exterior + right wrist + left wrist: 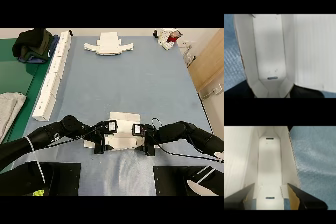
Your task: Fold the box.
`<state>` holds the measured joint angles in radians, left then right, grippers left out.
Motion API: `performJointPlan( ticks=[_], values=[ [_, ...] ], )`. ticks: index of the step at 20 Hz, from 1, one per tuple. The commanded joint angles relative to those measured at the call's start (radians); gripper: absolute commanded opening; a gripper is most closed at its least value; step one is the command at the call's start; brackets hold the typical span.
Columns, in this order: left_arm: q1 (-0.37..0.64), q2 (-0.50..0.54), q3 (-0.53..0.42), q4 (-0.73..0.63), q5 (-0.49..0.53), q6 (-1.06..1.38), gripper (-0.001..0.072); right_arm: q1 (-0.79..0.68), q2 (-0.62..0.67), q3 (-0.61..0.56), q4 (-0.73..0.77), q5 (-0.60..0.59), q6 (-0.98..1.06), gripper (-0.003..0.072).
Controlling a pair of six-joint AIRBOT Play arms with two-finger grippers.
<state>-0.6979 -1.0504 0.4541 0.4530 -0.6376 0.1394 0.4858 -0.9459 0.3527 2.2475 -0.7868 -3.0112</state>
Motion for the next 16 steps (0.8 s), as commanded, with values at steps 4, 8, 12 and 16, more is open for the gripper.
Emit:
performJointPlan(
  ticks=[4, 8, 12, 16],
  values=[
    [0.000, 0.002, 0.001, 0.024, -0.007, -0.056, 0.0168, 0.000, 0.000, -0.001, 0.000, 0.001, 0.003, 0.0478],
    [0.007, 0.065, 0.003, 0.264, -0.020, -0.336, 0.0014, 0.000, 0.000, -0.001, 0.000, 0.001, 0.003, 0.0478],
    [0.063, 0.227, 0.043, 0.401, -0.154, -0.629, 0.0013, 0.000, 0.000, -0.001, 0.000, 0.001, 0.003, 0.0478],
    [0.153, 0.414, 0.069, 0.420, -0.206, -0.906, 0.0013, 0.000, 0.000, -0.001, 0.000, 0.001, 0.003, 0.0478]
  ],
)
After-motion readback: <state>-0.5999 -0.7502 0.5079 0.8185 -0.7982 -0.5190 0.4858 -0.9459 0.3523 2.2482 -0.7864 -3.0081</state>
